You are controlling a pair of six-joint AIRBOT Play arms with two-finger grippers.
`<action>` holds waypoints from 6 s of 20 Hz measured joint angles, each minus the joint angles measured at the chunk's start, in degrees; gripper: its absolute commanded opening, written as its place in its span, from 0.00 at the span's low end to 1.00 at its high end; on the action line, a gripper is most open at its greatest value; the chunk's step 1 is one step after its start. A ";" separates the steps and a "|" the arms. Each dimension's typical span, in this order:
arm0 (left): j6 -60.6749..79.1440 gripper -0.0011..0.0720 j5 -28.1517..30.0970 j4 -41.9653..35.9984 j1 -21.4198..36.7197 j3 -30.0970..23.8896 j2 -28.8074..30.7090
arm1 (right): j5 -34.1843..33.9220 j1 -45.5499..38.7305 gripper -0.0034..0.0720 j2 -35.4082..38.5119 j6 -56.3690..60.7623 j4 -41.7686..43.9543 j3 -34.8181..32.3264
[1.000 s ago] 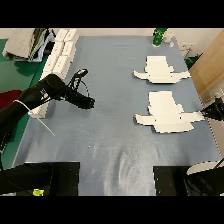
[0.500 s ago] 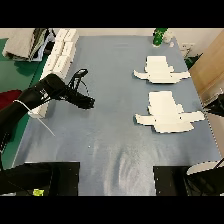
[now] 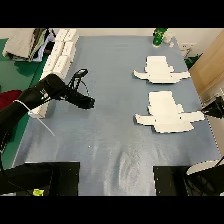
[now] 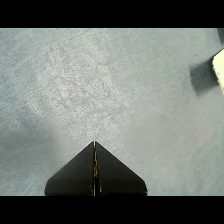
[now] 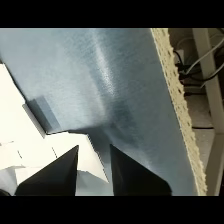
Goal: Fold the box.
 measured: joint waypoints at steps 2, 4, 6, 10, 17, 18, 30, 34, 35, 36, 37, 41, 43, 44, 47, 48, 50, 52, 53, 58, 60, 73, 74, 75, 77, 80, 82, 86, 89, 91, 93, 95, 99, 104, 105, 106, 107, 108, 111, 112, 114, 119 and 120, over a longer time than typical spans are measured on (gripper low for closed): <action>0.02 0.04 0.00 0.04 0.00 0.00 0.00 | -0.52 0.00 0.44 -0.57 -0.68 -0.02 0.02; 0.02 0.04 0.00 0.07 0.00 0.00 0.00 | -0.74 0.02 0.44 -0.87 -1.18 -0.09 0.04; 0.00 0.03 -0.02 0.04 0.00 0.00 0.00 | -1.33 0.04 0.44 -1.05 -1.44 -0.02 0.02; 0.02 0.03 -0.02 0.04 0.00 0.00 0.00 | -4.02 0.61 0.41 -1.16 -1.64 1.57 -0.02; 0.02 0.04 -0.02 0.07 0.00 0.00 0.00 | -7.43 7.61 0.07 -1.16 -1.70 2.86 -0.17; 0.00 0.04 -0.02 0.09 0.00 0.00 -0.02 | -7.89 8.87 0.05 -1.16 -1.73 2.93 -0.37; 0.00 0.04 0.07 0.15 0.00 0.00 -0.04 | -2.60 26.75 0.04 6.12 -0.83 10.71 -7.96; 0.00 0.04 0.11 0.13 0.00 0.00 -0.02 | 9.75 36.41 0.04 16.79 3.67 12.63 -20.37; 0.00 0.03 -0.04 0.07 0.00 0.00 0.00 | 13.64 38.88 0.05 19.87 5.33 13.03 -24.04; 0.02 0.04 -0.04 -0.13 0.00 0.00 -0.02 | 17.42 41.20 0.07 22.88 7.67 13.07 -27.65; 0.02 0.03 -0.04 0.13 0.00 0.00 -0.04 | 21.40 43.60 0.28 25.75 10.54 12.98 -31.08; 0.02 0.04 -0.04 0.02 0.04 0.00 0.00 | 26.88 49.51 0.49 31.56 18.75 10.82 -38.53; 0.00 0.03 -0.07 0.09 0.04 0.00 -0.02 | 26.69 50.80 0.50 32.54 20.85 9.92 -39.89; 0.02 0.04 -0.02 0.04 0.04 0.00 -0.04 | 26.05 51.04 0.49 32.89 21.49 9.38 -40.26; 0.00 0.03 -0.02 0.07 0.04 0.00 -0.04 | 23.32 51.69 0.49 33.38 22.60 8.68 -40.94; 0.02 0.04 0.00 0.02 0.04 0.00 -0.04 | 22.53 51.71 0.49 33.46 22.91 8.24 -41.07; 0.02 0.04 0.07 0.02 0.04 0.00 -0.04 | 21.09 51.87 0.49 33.57 23.06 7.67 -41.29; 0.02 0.04 0.07 0.02 0.04 0.00 -0.04 | 20.22 52.24 0.14 33.62 23.15 7.67 -41.51; 0.02 0.04 0.11 0.04 0.04 0.00 -0.04 | 19.93 52.54 0.05 33.64 22.93 7.87 -41.55; 0.00 0.04 1.33 -1.16 0.04 0.00 -0.04 | 21.14 55.34 0.04 33.68 15.98 9.42 -41.77; 0.02 0.04 1.60 -2.12 0.04 0.00 -0.04 | 20.65 57.53 0.04 34.36 12.68 9.35 -42.66; 3.30 0.68 -5.57 -3.50 0.00 0.00 -0.55 | 28.79 65.94 0.04 47.91 6.93 1.84 -50.60; 4.72 0.68 -5.97 -4.02 0.04 0.00 -0.98 | 28.85 66.05 0.04 48.13 6.88 1.68 -50.62; 6.36 0.68 -6.71 -5.03 0.07 0.00 -1.51 | 29.03 66.12 0.04 48.22 6.86 1.42 -50.69; 10.73 0.68 -9.14 -8.98 0.04 0.00 -3.21 | 29.22 66.10 0.04 48.39 6.80 1.14 -50.71; 17.86 0.68 -12.37 -16.37 0.04 0.00 -6.49 | 29.42 66.14 0.04 48.48 6.80 0.94 -50.73; 21.68 0.68 -14.25 -20.46 0.04 0.00 -8.70 | 29.51 66.14 0.04 48.52 6.82 0.81 -50.73; 26.40 0.46 -18.62 -24.81 0.04 0.00 -12.68 | 29.94 66.14 0.04 48.52 6.84 0.76 -50.73; 28.30 0.44 -20.63 -26.23 0.04 0.00 -14.69 | 30.18 66.14 0.04 48.52 6.86 0.74 -50.73; 29.38 0.44 -21.18 -27.26 0.04 0.02 -15.32 | 30.36 66.14 0.04 48.52 6.86 0.74 -50.73; 30.27 0.44 -21.53 -27.85 0.04 0.24 -15.69 | 30.40 66.14 0.04 48.52 6.88 0.74 -50.73; 30.86 0.44 -21.73 -28.39 0.04 0.85 -15.85 | 30.47 66.14 0.04 48.52 6.88 0.74 -50.73; 31.39 0.17 -21.86 -27.67 0.04 2.82 -16.00 | 30.42 66.14 0.04 48.52 6.88 0.63 -50.73; 32.79 0.03 -22.36 -26.80 -1.40 3.80 -16.11 | 30.21 66.12 0.05 48.52 6.86 0.33 -50.73; 33.73 0.03 -22.32 -26.56 -1.84 3.87 -16.11 | 30.14 66.12 0.05 48.52 6.86 0.28 -50.73; 34.95 0.03 -22.18 -26.36 -2.23 3.93 -16.11 | 30.14 66.12 0.07 48.52 6.86 0.17 -50.75; 36.02 0.03 -22.12 -26.27 -2.54 4.02 -16.11 | 30.16 66.12 0.19 48.52 6.86 0.17 -50.75; 36.83 0.03 -22.43 -25.90 -2.82 4.11 -16.13 | 30.51 66.14 0.42 48.52 6.86 0.20 -50.71; 40.22 0.03 -22.43 -25.88 -2.95 4.52 -15.78 | 30.86 66.12 0.53 48.52 8.61 -3.72 -49.70; 41.44 0.03 -22.53 -25.75 -3.04 4.66 -15.50 | 30.95 65.90 0.53 48.52 10.45 -6.19 -48.85; 43.80 0.03 -21.97 -26.18 -3.23 4.76 -14.73 | 30.99 65.46 0.53 48.59 14.75 -11.56 -46.73; 48.81 0.02 -16.11 -27.08 -3.69 4.83 -10.93 | 30.14 65.02 0.53 48.87 26.25 -21.55 -39.26; 49.48 0.02 -14.97 -27.10 -4.00 4.74 -9.84 | 29.86 65.02 0.53 49.00 29.05 -22.95 -37.70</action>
